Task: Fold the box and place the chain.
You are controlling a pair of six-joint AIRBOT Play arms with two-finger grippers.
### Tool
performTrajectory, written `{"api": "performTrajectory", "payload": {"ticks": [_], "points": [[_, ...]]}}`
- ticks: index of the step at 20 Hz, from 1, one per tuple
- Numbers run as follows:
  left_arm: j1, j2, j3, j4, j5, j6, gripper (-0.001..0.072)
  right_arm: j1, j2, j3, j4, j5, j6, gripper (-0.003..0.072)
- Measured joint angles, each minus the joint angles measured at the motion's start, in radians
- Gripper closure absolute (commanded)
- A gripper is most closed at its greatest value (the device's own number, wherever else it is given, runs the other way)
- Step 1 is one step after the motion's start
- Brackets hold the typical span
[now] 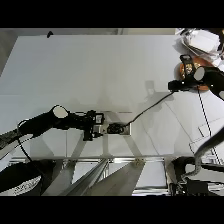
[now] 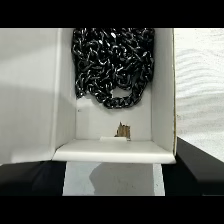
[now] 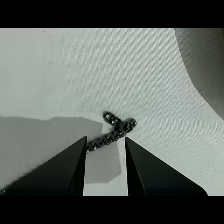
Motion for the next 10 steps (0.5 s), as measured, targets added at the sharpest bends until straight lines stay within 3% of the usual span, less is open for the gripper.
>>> {"api": "performTrajectory", "payload": {"ticks": [7, 10], "points": [[0.0, 0.0, 0.0, 0.0, 0.0, 0.0, 0.0677, -0.003, -0.069, 0.013, -0.023, -0.005, 0.04, 0.045], [0.0, 0.0, 0.0, 0.0, 0.0, 0.0, 0.0677, -0.003, -0.079, 0.014, -0.03, -0.001, 0.05, 0.0512]]}}
